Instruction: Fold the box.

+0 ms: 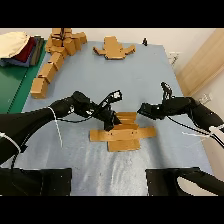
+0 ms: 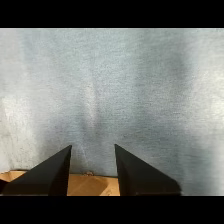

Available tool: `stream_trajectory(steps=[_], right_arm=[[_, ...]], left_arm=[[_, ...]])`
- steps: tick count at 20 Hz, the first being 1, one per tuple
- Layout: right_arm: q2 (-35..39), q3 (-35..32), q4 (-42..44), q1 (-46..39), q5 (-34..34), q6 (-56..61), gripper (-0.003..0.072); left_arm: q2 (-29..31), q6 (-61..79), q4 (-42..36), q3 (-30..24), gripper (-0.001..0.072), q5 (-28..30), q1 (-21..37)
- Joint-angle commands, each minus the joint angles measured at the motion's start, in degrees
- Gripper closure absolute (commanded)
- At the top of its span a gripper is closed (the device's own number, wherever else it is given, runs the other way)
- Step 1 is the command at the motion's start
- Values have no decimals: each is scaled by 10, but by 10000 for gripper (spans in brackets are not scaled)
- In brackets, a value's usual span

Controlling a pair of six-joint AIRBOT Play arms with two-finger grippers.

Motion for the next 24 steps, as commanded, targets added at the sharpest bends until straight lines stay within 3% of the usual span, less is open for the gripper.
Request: stream_trajectory(steps=[1,7,8,9,10,14,18,21,24], right_arm=[[0,0,-3,0,3,0,259],[0,0,-4,0,5,0,260],[0,0,-4,0,2,-1,292],[0,0,-5,0,-4,0,426],[0,0,-15,0,-10,0,680],[31,8,-54,0,-71,3,682],[124,9,-194,52,-161,93,683],[198,-1,-216,166,-208,97,682],[249,-40,-245,334,-205,94,681]], left_arm=[[1,5,3,-15,700,11,-6],[0,-3,3,-16,697,11,-6],[0,-3,3,-16,697,11,-5],[0,-3,3,-16,698,11,-4],[0,-3,3,-16,698,11,-4],[0,-3,3,-15,697,11,-4],[0,-3,3,-15,698,12,-4],[0,-3,3,-15,697,12,-4],[0,-3,3,-15,698,11,-4]])
